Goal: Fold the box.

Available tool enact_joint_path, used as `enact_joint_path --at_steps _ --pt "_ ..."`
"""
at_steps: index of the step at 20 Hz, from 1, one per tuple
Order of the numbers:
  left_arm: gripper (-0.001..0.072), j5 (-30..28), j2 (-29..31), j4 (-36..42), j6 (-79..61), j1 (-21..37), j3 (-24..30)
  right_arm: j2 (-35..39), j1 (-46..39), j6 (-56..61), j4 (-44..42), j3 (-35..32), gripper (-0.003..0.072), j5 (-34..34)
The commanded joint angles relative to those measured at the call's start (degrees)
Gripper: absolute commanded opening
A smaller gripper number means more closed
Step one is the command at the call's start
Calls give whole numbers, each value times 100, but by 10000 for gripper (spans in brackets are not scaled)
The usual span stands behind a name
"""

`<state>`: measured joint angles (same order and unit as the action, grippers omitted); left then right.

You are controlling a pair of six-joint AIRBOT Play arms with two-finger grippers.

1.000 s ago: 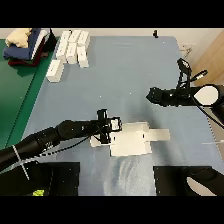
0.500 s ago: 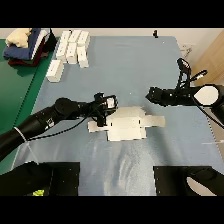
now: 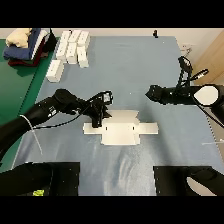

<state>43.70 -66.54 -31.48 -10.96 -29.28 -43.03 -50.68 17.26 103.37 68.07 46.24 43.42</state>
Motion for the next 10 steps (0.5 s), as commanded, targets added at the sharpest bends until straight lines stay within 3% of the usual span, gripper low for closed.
enact_joint_path --at_steps 1,7,10 --pt "12 74 -103 -35 74 31 76 2 2 2 2 4 260 -44" --pt "11 -7 -92 118 94 -31 439 2 2 0 2 4 260 -66" --pt "11 -234 192 162 138 -225 439 2 2 -13 0 4 260 -66"
